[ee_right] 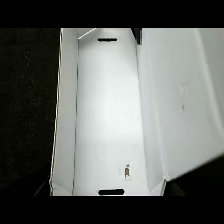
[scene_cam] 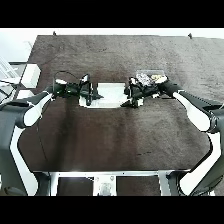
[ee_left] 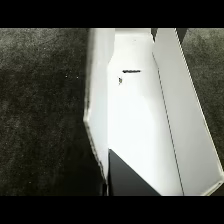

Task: Fold the box and place the chain.

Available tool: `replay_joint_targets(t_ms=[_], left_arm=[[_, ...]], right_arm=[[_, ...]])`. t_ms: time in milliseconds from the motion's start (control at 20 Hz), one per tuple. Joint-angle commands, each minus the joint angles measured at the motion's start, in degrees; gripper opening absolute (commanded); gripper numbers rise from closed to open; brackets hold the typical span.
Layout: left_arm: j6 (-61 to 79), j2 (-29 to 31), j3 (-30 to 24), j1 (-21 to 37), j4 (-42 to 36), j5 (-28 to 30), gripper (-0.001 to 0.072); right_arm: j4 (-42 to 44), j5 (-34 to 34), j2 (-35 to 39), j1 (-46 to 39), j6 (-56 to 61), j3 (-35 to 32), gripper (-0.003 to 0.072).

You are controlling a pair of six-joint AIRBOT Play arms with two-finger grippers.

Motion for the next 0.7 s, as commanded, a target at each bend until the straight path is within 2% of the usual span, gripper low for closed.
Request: replay_joint_targets(t_ms=[0,150,650], left_arm=[[0.0,0.0,0.0,0.0,-0.1,0.0,0.0025],[0.0,0.0,0.0,0.0,-0.1,0.1,0.0025],[0.0,0.0,0.0,0.0,-0.1,0.1,0.0025]], right_arm=[[-0.7,0.1,-1.2,0.6,-0.8,1.4,0.065],[-2.9,0.1,-1.3,1.1,-0.8,1.5,0.065],[-1.3,0.1,-2.6,1.2,-1.0,2.2,0.0649]])
